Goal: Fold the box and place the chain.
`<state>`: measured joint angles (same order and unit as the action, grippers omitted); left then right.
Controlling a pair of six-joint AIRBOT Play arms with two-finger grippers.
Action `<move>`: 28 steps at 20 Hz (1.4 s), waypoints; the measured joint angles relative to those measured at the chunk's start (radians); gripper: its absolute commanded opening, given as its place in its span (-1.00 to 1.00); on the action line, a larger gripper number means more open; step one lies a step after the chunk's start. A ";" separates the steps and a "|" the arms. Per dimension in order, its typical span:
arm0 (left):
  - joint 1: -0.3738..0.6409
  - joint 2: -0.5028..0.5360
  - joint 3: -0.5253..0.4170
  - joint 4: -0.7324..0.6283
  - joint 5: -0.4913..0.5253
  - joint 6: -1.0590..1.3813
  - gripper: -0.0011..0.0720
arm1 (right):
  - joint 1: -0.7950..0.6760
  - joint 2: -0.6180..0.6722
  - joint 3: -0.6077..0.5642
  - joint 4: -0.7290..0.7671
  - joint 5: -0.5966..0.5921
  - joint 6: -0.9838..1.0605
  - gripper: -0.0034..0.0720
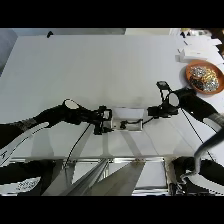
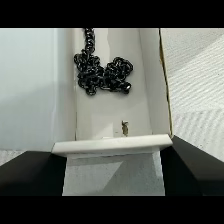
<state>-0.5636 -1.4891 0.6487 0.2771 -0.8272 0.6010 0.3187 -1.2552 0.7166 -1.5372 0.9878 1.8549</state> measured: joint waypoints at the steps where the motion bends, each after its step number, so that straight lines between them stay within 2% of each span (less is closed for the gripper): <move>1: 0.000 0.000 0.000 0.000 0.000 0.000 -0.59 | 0.000 -0.009 0.000 0.000 -0.003 0.001 -0.19; 3: 0.000 0.000 0.000 0.000 0.000 0.000 -0.59 | -0.001 -0.020 0.000 0.001 -0.006 0.005 -0.38; 5: 0.000 0.000 0.000 0.000 0.000 0.000 -0.59 | -0.002 -0.026 0.000 -0.002 -0.008 0.012 -0.79; 7: 0.000 0.000 0.000 0.000 0.000 0.000 -0.59 | -0.002 -0.030 0.000 -0.001 -0.013 0.017 -0.87; 12: 0.000 0.000 0.000 0.000 0.000 0.000 -0.59 | -0.002 0.000 -0.002 0.010 -0.004 -0.017 -0.87; 18: 0.000 0.000 0.000 0.000 0.000 0.000 -0.59 | -0.001 0.250 0.000 0.048 0.116 -0.080 -0.87; 23: 0.000 0.000 0.000 0.000 0.000 0.000 -0.59 | -0.001 0.518 -0.001 0.277 0.124 -0.148 -0.87; 28: 0.000 0.000 0.000 0.000 0.000 0.000 -0.59 | -0.001 0.663 -0.001 0.539 0.084 -0.229 -0.87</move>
<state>-0.5636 -1.4891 0.6487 0.2775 -0.8272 0.6010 0.3176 -0.5922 0.7158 -0.9981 1.0714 1.6257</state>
